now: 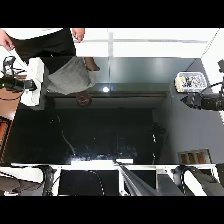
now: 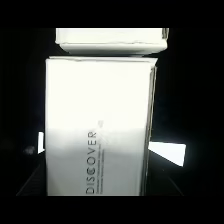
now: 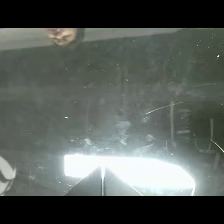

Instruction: Fold the box and place the chain.

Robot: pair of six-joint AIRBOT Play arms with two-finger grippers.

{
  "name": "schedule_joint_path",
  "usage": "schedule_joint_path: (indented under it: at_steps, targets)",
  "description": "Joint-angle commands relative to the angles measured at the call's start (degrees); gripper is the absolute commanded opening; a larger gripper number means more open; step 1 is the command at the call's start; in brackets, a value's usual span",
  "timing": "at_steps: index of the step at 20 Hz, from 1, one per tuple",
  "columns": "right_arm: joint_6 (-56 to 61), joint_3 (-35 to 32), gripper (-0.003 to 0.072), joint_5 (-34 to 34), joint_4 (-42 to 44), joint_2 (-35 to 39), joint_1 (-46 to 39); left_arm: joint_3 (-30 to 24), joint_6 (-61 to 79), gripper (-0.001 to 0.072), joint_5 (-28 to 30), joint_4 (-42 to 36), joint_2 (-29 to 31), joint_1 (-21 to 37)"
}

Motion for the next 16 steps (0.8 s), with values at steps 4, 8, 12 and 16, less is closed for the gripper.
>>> schedule_joint_path:
  at_steps: [4,8,12,16]
  targets:
    - [-0.7,1.55,0.0012,-3.63,1.4,-0.04,5.31,17.64,-3.32,0.0712,-13.22,2.12,0.55,-3.87]
    - [-1.42,3.08,0.0012,-10.75,-0.46,-0.02,9.81,32.76,-9.49,0.0103,-35.08,-1.07,0.87,-9.51]
    - [-6.4,0.74,0.0012,-13.14,-6.32,-0.02,9.84,20.28,-13.0,0.0023,-24.76,-5.51,12.35,-17.35]
    - [-12.28,-8.31,0.0013,-30.53,-6.34,-0.02,9.84,-14.38,-6.27,0.0024,6.45,-4.61,33.97,-29.24]
